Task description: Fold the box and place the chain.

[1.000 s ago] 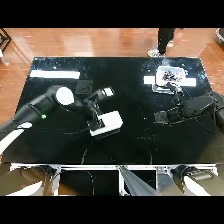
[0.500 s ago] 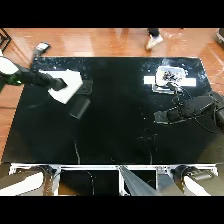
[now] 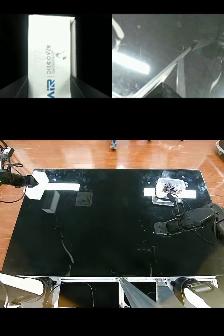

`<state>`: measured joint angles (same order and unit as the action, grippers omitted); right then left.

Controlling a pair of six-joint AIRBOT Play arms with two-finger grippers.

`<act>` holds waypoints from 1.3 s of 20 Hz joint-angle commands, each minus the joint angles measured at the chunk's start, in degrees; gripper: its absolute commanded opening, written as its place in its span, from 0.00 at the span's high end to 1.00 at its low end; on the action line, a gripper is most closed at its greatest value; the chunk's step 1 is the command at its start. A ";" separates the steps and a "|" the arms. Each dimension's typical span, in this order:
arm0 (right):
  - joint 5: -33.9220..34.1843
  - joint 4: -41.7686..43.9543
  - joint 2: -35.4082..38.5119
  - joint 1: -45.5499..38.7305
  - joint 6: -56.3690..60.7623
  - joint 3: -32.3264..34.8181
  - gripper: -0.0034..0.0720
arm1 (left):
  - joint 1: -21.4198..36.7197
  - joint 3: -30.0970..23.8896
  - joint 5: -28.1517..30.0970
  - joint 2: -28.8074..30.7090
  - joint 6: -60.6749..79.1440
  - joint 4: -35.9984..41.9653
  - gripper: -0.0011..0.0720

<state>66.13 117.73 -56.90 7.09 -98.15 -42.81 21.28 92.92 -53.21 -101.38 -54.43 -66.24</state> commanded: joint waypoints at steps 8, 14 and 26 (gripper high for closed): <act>-0.35 0.35 0.02 -0.02 0.87 0.02 0.93 | 0.87 7.91 0.48 -5.68 -4.11 -1.31 0.11; 0.63 -3.37 0.55 -1.42 -0.07 -9.68 0.93 | 0.87 31.15 -36.02 -4.57 -26.49 3.21 0.91; 1.46 -14.88 22.97 -10.73 1.97 -5.62 0.93 | -24.98 -45.72 -5.29 62.64 -36.11 -8.09 0.96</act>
<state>72.44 104.38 -40.14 -2.59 -97.21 -56.51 4.03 68.29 -70.28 -53.87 -88.75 -72.49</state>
